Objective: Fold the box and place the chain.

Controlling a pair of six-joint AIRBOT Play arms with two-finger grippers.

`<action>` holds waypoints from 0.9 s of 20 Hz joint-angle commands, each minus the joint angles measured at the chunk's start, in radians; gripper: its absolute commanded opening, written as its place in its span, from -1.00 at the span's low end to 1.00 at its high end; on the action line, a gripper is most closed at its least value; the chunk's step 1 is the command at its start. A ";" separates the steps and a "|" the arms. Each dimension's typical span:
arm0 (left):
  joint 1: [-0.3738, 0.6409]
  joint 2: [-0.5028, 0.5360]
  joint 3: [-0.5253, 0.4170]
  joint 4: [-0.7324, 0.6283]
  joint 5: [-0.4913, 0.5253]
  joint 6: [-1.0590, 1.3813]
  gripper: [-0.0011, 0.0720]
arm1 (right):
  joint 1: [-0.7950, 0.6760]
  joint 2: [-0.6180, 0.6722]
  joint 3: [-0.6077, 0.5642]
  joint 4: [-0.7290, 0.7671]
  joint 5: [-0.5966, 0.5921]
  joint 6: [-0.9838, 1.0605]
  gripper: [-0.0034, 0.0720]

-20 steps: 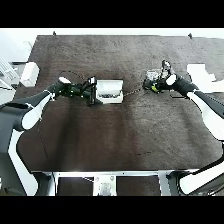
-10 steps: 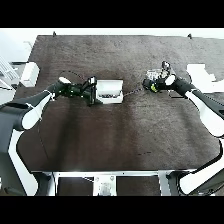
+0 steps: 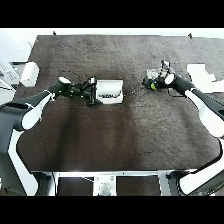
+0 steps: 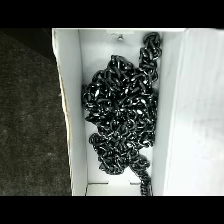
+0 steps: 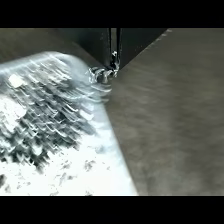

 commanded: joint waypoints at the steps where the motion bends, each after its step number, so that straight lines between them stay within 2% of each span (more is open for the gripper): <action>1: 0.000 0.001 0.000 0.000 0.001 0.000 0.11 | 0.033 0.132 0.004 0.005 -0.018 -0.037 -0.89; 9: 0.000 0.000 0.000 0.000 0.001 0.000 0.11 | 0.164 0.447 0.004 -0.105 -0.021 -0.040 -0.89; 18: 0.000 0.000 0.000 0.000 0.002 0.000 0.11 | 0.360 0.604 0.005 -0.178 -0.073 -0.040 -0.89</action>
